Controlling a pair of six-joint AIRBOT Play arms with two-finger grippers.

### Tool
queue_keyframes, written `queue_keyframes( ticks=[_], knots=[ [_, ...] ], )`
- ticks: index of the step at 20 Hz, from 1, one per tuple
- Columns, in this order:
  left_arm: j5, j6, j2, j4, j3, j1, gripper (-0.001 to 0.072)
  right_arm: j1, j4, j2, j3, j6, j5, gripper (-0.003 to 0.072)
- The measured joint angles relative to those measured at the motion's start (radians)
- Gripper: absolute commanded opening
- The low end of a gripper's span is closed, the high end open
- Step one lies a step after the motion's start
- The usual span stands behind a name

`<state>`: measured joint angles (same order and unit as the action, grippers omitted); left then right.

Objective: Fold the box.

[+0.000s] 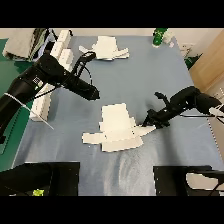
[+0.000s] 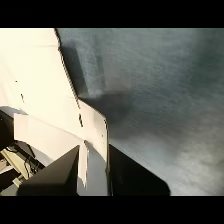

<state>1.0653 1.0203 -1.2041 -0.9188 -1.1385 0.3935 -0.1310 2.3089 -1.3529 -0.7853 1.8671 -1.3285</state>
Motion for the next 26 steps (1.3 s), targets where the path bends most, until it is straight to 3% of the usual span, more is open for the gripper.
queue_keyframes(
  ticks=[1,3,10,15,16,17,18,23,26],
  knots=[
    [0.000,0.000,0.000,0.000,0.000,0.000,0.0013,0.019,0.001,-0.004,-0.001,0.005,0.011,0.0065],
    [0.000,0.000,0.000,0.000,0.000,0.000,0.0013,0.059,0.004,-0.008,-0.003,0.026,0.024,0.0008],
    [-0.024,0.000,0.000,0.005,0.000,0.000,0.0013,0.108,0.037,0.023,0.026,0.069,0.058,-0.0001],
    [-0.088,0.021,0.000,0.060,0.000,0.000,0.0016,0.113,0.056,0.220,0.194,0.067,0.232,-0.0001],
    [-0.096,0.044,0.000,0.059,0.000,-0.006,0.0150,0.113,0.055,0.260,0.223,0.060,0.261,-0.0001],
    [-0.101,0.074,-0.001,0.040,0.000,-0.018,0.0492,0.114,0.047,0.300,0.249,0.057,0.285,-0.0001],
    [-0.096,0.103,-0.001,0.020,0.000,-0.033,0.0568,0.114,0.040,0.333,0.268,0.052,0.302,0.0000],
    [0.021,0.185,-0.019,-0.029,0.005,-0.147,0.0568,0.114,0.010,0.440,0.321,0.048,0.351,-0.0001],
    [0.106,0.119,-0.069,0.025,0.040,-0.181,0.0567,0.114,0.004,0.458,0.332,0.056,0.372,-0.0001]
  ],
)
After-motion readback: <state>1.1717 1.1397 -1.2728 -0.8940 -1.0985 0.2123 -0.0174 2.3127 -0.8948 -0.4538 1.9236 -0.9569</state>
